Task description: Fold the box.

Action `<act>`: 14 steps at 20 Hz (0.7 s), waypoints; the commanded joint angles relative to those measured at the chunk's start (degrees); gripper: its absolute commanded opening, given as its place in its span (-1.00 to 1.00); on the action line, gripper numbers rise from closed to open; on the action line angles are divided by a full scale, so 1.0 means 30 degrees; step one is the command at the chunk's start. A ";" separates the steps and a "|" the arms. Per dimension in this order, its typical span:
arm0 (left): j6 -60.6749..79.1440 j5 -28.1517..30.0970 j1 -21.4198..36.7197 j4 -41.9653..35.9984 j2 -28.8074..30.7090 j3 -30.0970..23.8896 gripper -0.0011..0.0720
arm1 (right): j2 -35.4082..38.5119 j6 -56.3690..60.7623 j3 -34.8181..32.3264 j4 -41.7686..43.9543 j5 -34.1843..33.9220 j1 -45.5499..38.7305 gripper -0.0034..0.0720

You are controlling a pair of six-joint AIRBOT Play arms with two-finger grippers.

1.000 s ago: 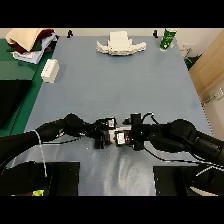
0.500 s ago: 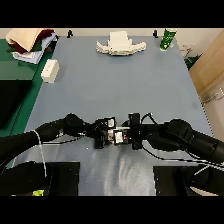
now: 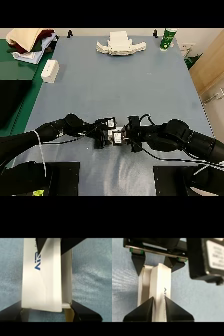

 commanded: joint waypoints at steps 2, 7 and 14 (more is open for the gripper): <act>-0.0022 0.0029 0.0007 -0.0007 0.0007 0.0015 0.42 | -0.0015 -0.0007 -0.0138 0.0590 -0.0823 0.0044 -0.33; -0.0022 0.0036 0.0007 -0.0007 0.0007 0.0015 0.42 | -0.0007 -0.0007 -0.0248 0.0597 -0.1246 0.0044 -0.32; -0.0022 0.0029 0.0007 -0.0007 0.0007 0.0015 0.42 | 0.1814 0.1596 -0.0248 0.1712 -0.1093 0.0022 0.25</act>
